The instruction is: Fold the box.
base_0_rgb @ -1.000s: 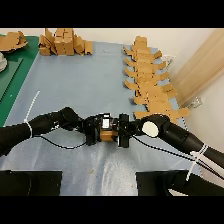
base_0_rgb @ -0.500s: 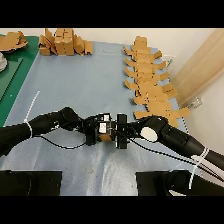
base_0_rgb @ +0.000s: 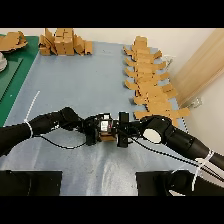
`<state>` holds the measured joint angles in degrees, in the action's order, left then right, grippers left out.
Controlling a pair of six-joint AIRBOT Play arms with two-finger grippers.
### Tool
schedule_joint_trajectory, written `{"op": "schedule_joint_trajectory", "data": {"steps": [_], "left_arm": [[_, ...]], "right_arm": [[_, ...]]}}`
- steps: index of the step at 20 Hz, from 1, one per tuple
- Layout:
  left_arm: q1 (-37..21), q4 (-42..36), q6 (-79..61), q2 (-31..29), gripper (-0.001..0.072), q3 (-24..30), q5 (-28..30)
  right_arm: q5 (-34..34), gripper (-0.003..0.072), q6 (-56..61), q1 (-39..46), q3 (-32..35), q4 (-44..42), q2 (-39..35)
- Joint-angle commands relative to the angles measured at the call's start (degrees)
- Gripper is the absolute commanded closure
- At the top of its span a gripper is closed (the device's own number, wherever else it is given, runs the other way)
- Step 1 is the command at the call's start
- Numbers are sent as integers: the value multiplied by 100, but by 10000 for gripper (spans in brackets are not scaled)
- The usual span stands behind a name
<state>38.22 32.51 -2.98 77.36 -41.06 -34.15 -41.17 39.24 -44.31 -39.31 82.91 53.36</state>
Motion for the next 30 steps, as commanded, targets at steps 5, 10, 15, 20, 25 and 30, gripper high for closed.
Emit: {"op": "schedule_joint_trajectory", "data": {"steps": [5, 10, 15, 20, 25, 30], "left_arm": [[2, 4, -2, 4, 105, 0, 2], [2, 4, -2, 2, 106, 0, 4], [2, 4, -2, 4, 106, 0, 4], [2, 4, -2, 2, 106, 0, 2], [2, 4, -2, 2, 105, 0, -9], [2, 4, -2, 4, 105, 0, -11]], "right_arm": [[72, 530, 234, -9, 0, 199, -11], [-400, 530, 232, -11, 0, -229, 81], [-448, 530, 234, -11, 0, -579, 157], [-474, 384, 236, -11, 0, -780, 166], [-540, 384, 1200, 4, -2, -522, -210], [-595, 433, 2826, 4, -2, 131, -1064]]}}
